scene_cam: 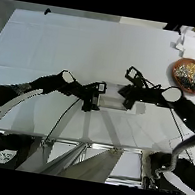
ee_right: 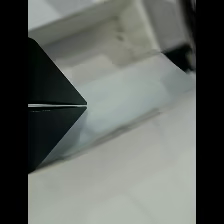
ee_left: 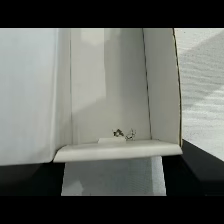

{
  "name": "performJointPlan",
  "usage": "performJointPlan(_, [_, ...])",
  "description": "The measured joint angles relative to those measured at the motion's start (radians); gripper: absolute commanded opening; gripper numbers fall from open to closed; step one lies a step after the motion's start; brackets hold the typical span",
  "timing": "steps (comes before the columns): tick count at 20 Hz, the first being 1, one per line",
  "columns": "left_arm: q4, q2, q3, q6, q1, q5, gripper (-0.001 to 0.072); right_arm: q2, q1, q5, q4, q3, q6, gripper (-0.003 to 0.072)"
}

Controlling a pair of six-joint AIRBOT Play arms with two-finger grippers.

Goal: Fold the box and place the chain.

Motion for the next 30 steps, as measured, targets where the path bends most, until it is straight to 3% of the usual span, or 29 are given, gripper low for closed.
performJointPlan(3, [0.000,0.000,0.000,0.000,0.000,0.000,0.0310,0.043,-0.047,0.146,-0.169,0.027,0.006,0.0061])
performJointPlan(4, [0.000,0.000,0.000,0.000,0.000,0.000,0.0310,0.060,-0.060,0.171,-0.200,0.031,0.003,0.0125])
performJointPlan(8, [0.000,0.000,0.000,0.000,0.000,0.000,0.0310,0.097,-0.095,0.225,-0.265,0.031,-0.033,0.0228])
performJointPlan(12, [0.000,0.000,0.000,0.000,0.000,0.000,0.0310,0.106,-0.105,0.217,-0.333,-0.017,-0.067,0.0228])
performJointPlan(17, [0.000,0.000,0.000,0.000,0.000,0.000,0.0310,0.103,-0.075,0.134,-0.378,-0.112,-0.251,0.0228])
performJointPlan(25, [0.000,0.000,0.000,0.000,0.000,0.000,0.0310,0.047,-0.026,-0.016,-0.292,-0.151,-0.351,0.0225])
performJointPlan(30, [0.000,0.000,0.000,0.000,0.000,0.000,0.0310,0.039,-0.023,-0.039,-0.233,-0.154,-0.359,0.0225])
